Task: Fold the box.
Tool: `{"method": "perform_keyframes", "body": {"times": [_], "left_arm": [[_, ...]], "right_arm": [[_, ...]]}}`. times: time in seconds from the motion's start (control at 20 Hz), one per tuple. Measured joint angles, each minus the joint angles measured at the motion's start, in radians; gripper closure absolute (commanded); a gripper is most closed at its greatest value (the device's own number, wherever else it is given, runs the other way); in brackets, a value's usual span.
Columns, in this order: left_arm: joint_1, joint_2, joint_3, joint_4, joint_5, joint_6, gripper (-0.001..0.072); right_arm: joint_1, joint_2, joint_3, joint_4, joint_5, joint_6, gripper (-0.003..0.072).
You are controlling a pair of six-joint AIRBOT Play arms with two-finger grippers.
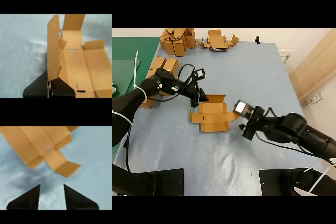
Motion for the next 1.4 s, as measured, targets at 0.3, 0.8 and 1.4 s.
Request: {"method": "perform_keyframes", "body": {"times": [0.3,0.8,1.4], "left_arm": [[-0.002,0.024,-0.07,-0.022,0.025,0.052,0.0692],[-0.002,0.027,-0.081,-0.028,0.002,0.064,0.069],[-0.002,0.027,-0.081,-0.021,-0.116,0.05,0.0689]], "right_arm": [[0.093,-0.152,0.006,0.012,0.052,-0.075,0.0234],[0.228,-0.303,0.006,0.04,0.176,-0.153,0.0231],[0.206,-0.359,0.048,-0.356,0.267,0.216,0.0232]]}}
